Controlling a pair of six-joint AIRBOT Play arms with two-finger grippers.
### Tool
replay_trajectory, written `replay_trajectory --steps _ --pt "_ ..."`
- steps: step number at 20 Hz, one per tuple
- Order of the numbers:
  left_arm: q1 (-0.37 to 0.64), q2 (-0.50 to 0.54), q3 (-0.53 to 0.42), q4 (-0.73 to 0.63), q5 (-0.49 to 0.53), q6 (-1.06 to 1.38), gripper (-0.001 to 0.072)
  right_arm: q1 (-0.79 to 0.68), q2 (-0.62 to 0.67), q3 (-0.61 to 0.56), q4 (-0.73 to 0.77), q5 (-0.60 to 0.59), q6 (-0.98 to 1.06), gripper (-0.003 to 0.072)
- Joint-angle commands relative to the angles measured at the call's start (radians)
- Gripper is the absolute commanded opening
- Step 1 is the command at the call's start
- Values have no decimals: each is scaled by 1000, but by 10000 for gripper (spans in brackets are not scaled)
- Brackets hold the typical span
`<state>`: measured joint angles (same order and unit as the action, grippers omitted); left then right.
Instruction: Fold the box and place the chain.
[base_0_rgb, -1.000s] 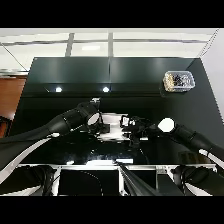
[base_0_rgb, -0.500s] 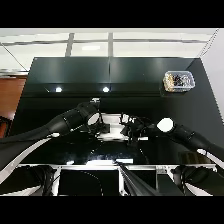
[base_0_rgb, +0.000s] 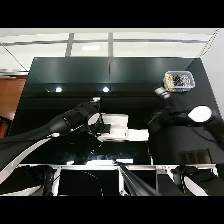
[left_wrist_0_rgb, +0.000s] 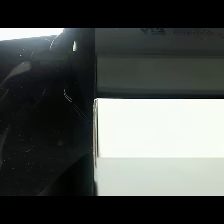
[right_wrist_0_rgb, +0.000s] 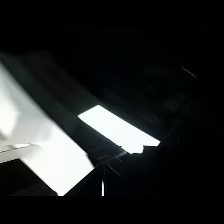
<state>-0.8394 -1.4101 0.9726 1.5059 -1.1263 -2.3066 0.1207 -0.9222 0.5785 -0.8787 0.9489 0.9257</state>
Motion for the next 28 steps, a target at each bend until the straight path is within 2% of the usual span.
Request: replay_trajectory --steps 1,4,6,8,12,16,21,27,28 --pt "0 0 0 1 -1 -1 29 -288 8 -17 -143 150 443 20" --pt "0 0 0 2 0 -1 29 -312 -71 -91 -82 226 484 21" --pt "0 0 0 1 0 -1 29 -243 -137 -127 -39 268 463 20" --pt "0 0 0 1 0 -1 29 -155 -193 -133 -11 247 449 20" --pt "0 0 0 1 0 -1 29 -64 -283 -133 234 183 278 20" --pt "0 0 0 1 0 -1 29 -60 -314 -132 431 221 47 20" --pt "0 0 0 1 -1 -1 29 -60 -314 -132 459 275 -31 23" --pt "0 0 0 1 -1 -1 29 -60 -314 -132 432 265 -48 24" --pt "0 0 0 1 -1 -1 30 -55 -314 -132 438 253 -47 129"
